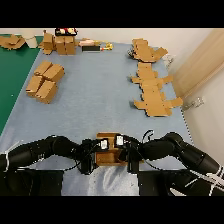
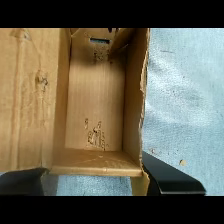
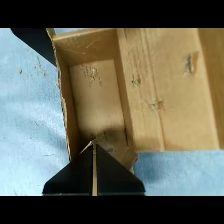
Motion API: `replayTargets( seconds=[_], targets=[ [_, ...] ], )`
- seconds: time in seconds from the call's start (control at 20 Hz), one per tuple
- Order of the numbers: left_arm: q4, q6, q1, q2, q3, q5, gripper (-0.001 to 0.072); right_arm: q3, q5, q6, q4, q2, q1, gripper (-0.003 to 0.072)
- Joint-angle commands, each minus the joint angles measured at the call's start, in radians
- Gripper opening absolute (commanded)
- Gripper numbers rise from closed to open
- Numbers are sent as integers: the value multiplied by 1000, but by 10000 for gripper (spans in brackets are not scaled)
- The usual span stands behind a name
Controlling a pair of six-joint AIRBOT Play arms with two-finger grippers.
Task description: Fold the box.
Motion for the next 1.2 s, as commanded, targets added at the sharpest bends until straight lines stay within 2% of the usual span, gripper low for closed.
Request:
replayTargets(
  seconds=[0.0,0.05,0.1,0.25,0.35,0.45,0.7,0.8,0.9,0.95,1.0,1.15],
  targets=[
    [0,0,0,0,0,0,463,0,-17,53,-109,32,10,47],
    [0,0,0,0,0,0,462,0,-23,66,-147,50,9,60],
    [0,0,0,0,0,0,462,0,-35,84,-187,72,9,112],
    [0,0,0,0,0,0,462,0,-129,86,-267,143,9,113],
    [0,0,0,0,0,0,462,-1,-150,85,-307,171,9,280],
    [0,0,0,0,0,0,462,-2,-142,81,-314,171,10,302],
    [0,0,0,0,0,0,462,-2,-57,-70,-215,123,21,298],
    [0,0,0,0,0,0,462,-2,-27,-70,-212,101,39,259],
    [0,0,0,0,0,0,462,-2,-2,-70,-207,73,57,254],
    [0,0,0,0,0,0,462,-2,5,-74,-200,63,64,175],
    [0,0,0,0,0,0,462,-2,14,-74,-194,55,74,153],
    [0,0,0,0,0,0,462,-2,33,-74,-194,38,116,153]
  ],
)
